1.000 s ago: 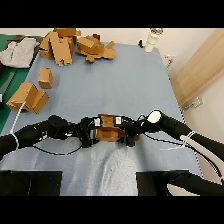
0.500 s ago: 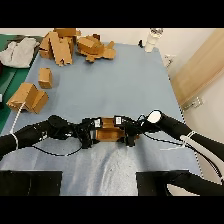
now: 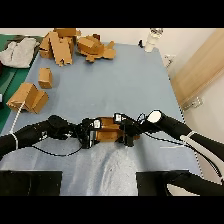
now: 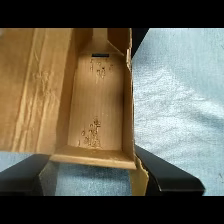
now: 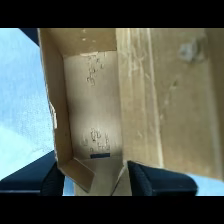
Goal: Fold the box.
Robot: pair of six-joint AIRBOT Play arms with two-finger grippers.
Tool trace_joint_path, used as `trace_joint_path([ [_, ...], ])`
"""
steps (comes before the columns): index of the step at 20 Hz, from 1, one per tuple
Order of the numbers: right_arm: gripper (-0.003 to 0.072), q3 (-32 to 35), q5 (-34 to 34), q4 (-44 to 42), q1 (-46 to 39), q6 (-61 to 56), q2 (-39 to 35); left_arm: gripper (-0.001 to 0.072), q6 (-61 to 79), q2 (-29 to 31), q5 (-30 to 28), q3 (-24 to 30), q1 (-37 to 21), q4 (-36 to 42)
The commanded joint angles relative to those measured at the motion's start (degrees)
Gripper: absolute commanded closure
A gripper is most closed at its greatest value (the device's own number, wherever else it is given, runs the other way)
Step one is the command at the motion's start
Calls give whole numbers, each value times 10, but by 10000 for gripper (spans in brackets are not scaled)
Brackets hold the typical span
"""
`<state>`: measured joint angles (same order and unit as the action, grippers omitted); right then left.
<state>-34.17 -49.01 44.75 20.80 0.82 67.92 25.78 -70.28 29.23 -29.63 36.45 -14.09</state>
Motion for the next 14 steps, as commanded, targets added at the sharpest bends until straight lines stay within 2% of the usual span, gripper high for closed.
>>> trace_joint_path([
  [1, 70, 0, 3, 1, 0, -29, -1, 238, -1, 0, -4, 0, 0, -1],
  [2, -30, -1, 3, 5, 0, -30, -2, 237, -1, 0, -4, 0, 0, -1],
  [8, -34, -2, 4, 88, 0, -139, -22, 237, -1, 0, -4, 0, 0, -1],
  [14, -34, -2, -7, 146, 0, -304, -122, 237, -1, 0, -4, 0, 0, -1],
])
